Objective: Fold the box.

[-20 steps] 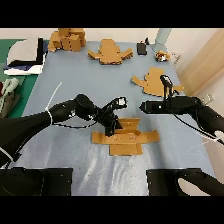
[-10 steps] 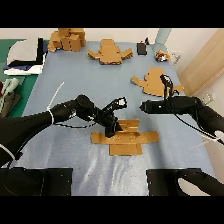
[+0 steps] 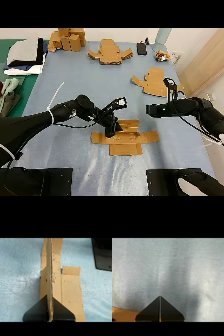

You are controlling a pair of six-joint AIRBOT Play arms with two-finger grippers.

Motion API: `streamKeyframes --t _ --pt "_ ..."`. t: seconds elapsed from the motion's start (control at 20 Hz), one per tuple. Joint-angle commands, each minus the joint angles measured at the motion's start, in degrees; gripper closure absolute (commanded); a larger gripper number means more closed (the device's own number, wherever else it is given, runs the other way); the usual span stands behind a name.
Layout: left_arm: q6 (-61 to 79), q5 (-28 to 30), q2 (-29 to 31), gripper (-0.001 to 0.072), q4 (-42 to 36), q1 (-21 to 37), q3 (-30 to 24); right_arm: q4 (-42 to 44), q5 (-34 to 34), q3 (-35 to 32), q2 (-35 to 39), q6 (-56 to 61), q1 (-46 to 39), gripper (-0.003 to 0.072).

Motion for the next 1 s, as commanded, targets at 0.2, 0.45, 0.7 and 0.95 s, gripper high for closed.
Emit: streamKeyframes --t 0.2,0.45,0.7,0.95 --pt "-2.1 -0.5 0.0 0.0696 2.5 0.0 1.3 -3.9 -2.8 -0.1 1.2 1.0 0.0 0.0682" --pt "-2.8 -0.5 -0.1 0.0697 4.1 0.0 2.5 -4.0 -2.7 -0.1 1.2 1.0 0.0 0.0682" --pt "-2.8 -0.5 -0.5 0.0696 4.4 0.0 2.5 -3.9 -2.9 -0.1 1.2 1.0 0.0 0.0682" --pt "-2.8 -0.5 -0.9 0.0696 4.4 0.0 2.5 -7.4 -14.7 -0.1 4.0 1.7 3.1 0.0684"
